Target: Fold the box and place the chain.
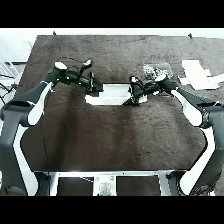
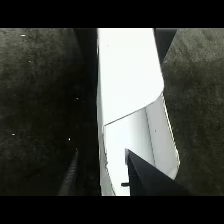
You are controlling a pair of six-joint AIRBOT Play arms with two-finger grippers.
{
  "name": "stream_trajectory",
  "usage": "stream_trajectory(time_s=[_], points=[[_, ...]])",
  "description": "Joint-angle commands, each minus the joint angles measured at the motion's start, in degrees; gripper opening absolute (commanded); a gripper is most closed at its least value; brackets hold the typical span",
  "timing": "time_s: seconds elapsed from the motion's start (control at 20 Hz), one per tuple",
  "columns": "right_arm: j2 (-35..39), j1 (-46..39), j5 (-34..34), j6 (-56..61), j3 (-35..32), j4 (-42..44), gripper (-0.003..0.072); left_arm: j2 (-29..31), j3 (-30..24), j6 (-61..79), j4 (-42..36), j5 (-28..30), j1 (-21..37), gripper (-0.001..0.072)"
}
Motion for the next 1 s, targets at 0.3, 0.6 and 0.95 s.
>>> stream_trajectory(time_s=[0.3,0.6,0.95], points=[[-0.04,0.07,0.0,0.02,0.02,0.0,0.0586,8.15,-0.44,-6.47,-1.68,-5.2,1.79,0.0011],[-0.04,0.07,0.0,0.02,0.02,0.0,0.0587,18.67,-13.46,-3.13,-1.42,5.95,-2.45,0.0011],[-0.04,0.07,0.02,0.02,0.02,0.0,0.0587,28.26,-34.64,3.26,-2.25,24.39,-9.7,0.0011]])
